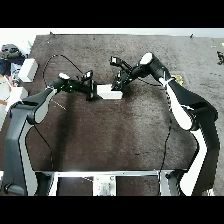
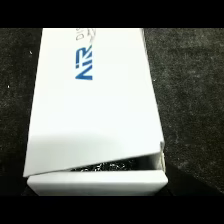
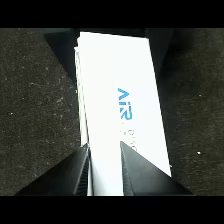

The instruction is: Fold the box and place the chain.

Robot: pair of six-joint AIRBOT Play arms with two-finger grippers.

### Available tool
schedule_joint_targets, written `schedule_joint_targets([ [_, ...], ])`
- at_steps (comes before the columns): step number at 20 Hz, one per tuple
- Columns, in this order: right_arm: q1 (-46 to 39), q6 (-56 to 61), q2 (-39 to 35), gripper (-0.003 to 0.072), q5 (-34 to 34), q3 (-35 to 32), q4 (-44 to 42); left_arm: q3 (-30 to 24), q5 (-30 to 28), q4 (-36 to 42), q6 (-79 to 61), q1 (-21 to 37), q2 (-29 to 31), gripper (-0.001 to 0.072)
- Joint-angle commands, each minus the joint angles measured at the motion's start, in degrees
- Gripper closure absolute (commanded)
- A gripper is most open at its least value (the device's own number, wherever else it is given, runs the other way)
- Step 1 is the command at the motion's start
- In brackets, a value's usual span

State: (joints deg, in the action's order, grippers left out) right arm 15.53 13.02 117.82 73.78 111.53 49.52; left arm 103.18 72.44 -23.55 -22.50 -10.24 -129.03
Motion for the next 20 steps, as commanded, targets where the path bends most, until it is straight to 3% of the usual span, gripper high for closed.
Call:
schedule_joint_targets([
  [1, 0.1, 0.3, 0.1, 0.0484, 0.5, -1.3, 0.4, 0.0, 0.0, 0.0, 0.0, 0.0, 0.0, 0.0304],
  [7, -0.2, 0.7, 0.0, 0.0478, 3.2, -1.2, -2.0, 0.0, 0.0, 0.0, 0.0, 0.0, 0.0, 0.0304],
  [8, -0.5, 0.7, 0.0, 0.0387, 3.2, -1.2, -4.8, 0.0, 0.0, 0.0, 0.0, 0.0, 0.0, 0.0304],
  [10, -1.4, 0.2, -0.1, 0.0381, 3.2, -1.2, -11.3, 0.0, 0.0, 0.0, 0.0, 0.0, 0.0, 0.0304],
  [13, -2.6, 0.1, -0.1, 0.0455, 2.8, -1.2, -15.8, 0.0, 0.0, 0.0, 0.0, 0.0, 0.0, 0.0304],
  [14, -2.8, 0.2, -0.1, 0.0639, 2.8, -1.2, -16.0, 0.0, 0.0, 0.0, 0.0, 0.0, 0.0, 0.0305],
  [15, -2.8, 0.9, 0.0, 0.0675, 3.0, -1.2, -15.9, 0.0, 0.0, 0.0, 0.0, 0.0, 0.0, 0.0305],
  [20, -2.7, 4.3, 2.2, 0.0675, 3.5, -1.2, -14.7, 0.0, 0.0, 0.0, 0.0, 0.0, 0.0, 0.0304],
])
